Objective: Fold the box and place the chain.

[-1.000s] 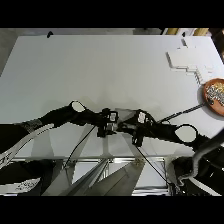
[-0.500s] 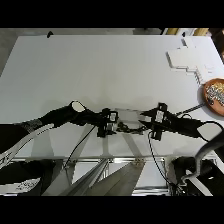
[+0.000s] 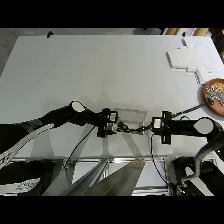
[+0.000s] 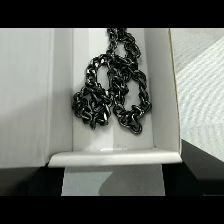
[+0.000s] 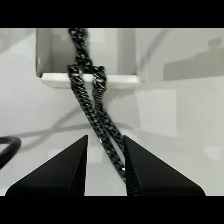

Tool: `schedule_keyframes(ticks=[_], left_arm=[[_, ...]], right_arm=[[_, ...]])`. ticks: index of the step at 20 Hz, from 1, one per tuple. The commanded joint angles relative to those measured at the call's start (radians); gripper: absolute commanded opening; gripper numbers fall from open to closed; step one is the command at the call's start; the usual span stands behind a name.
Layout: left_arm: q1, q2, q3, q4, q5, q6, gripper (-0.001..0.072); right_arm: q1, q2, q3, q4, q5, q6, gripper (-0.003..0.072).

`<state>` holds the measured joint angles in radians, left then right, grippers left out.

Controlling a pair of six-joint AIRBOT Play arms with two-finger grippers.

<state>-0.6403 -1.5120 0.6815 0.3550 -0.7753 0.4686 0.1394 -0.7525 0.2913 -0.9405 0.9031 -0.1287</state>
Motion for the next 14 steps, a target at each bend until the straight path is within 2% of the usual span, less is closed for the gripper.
schedule_keyframes(ticks=[1,3,5,9,10,14], left_arm=[[0.001,0.001,0.001,0.0,0.0,0.0,0.0402],[0.001,0.001,0.001,0.0,0.0,0.0,0.0402],[0.001,0.001,0.001,0.0,0.0,0.0,0.0402],[0.001,0.001,0.001,0.0,0.0,0.0,0.0402],[0.001,0.001,0.001,0.0,0.0,0.0,0.0402],[0.001,0.001,0.001,0.0,0.0,0.0,0.0402]], right_arm=[[0.053,-0.063,-0.006,0.006,-0.034,-0.057,0.022],[0.089,-0.104,-0.006,0.006,-0.053,-0.057,0.022],[0.111,-0.114,-0.006,0.006,-0.082,-0.056,0.0136],[0.115,-0.113,-0.006,0.01,-0.075,-0.022,0.0077],[0.115,-0.104,-0.006,0.007,-0.072,0.006,0.0016],[0.115,0.044,-0.006,0.004,-0.016,0.028,0.0016]])
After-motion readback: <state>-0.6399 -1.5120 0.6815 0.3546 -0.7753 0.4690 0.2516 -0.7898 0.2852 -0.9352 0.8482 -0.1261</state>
